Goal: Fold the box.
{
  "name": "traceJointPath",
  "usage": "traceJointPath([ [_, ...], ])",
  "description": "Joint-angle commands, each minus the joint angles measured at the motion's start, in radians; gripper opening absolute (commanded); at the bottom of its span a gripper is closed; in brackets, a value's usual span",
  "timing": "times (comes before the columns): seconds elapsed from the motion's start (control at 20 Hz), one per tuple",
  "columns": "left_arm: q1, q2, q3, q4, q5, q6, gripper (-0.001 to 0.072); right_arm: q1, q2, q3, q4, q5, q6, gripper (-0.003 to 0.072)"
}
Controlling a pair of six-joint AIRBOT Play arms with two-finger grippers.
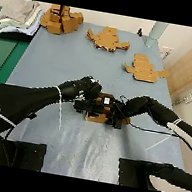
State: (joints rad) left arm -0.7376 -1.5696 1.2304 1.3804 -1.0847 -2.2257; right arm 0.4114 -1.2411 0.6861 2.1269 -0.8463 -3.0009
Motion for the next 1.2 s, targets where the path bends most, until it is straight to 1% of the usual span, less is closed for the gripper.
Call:
traceJointPath([
  [0.0, 0.025, 0.001, 0.045, -0.027, -0.074, 0.011, 0.0604, 0.000, 0.000, 0.000, 0.000, -0.001, 0.001, 0.0445],
  [0.15, 0.094, 0.001, 0.092, -0.108, -0.167, 0.056, 0.0605, 0.000, 0.000, 0.000, 0.000, -0.001, 0.001, 0.0445],
  [0.25, 0.135, 0.001, 0.117, -0.143, -0.210, 0.093, 0.0605, 0.000, 0.000, 0.000, 0.000, -0.001, 0.001, 0.0445],
  [0.35, 0.177, 0.001, 0.126, -0.206, -0.216, 0.146, 0.0605, 0.000, 0.000, 0.000, 0.000, -0.001, 0.001, 0.0445],
  [0.45, 0.218, 0.001, 0.126, -0.297, -0.216, 0.232, 0.0605, 0.000, 0.000, 0.000, 0.000, -0.001, 0.001, 0.0445],
  [0.6, 0.283, 0.001, 0.126, -0.328, -0.237, 0.338, 0.0605, 0.000, 0.000, 0.000, 0.000, -0.001, 0.001, 0.0445],
  [0.85, 0.443, 0.001, 0.126, -0.397, -0.331, 0.600, 0.0603, 0.000, 0.000, 0.000, 0.000, -0.001, 0.001, 0.0445],
  [0.9, 0.473, 0.000, 0.126, -0.396, -0.332, 0.674, 0.0509, 0.000, 0.000, 0.000, 0.000, 0.000, 0.001, 0.0445],
  [0.95, 0.502, 0.000, 0.126, -0.392, -0.323, 0.780, 0.0229, 0.000, 0.000, 0.000, 0.000, -0.001, 0.001, 0.0445],
  [1.0, 0.528, 0.000, 0.126, -0.388, -0.308, 0.885, 0.0008, 0.000, 0.000, 0.000, 0.000, -0.001, 0.001, 0.0445],
  [1.15, 0.581, 0.001, 0.121, -0.387, -0.251, 1.092, 0.0013, 0.000, 0.000, 0.000, 0.000, 0.000, 0.001, 0.0445],
])
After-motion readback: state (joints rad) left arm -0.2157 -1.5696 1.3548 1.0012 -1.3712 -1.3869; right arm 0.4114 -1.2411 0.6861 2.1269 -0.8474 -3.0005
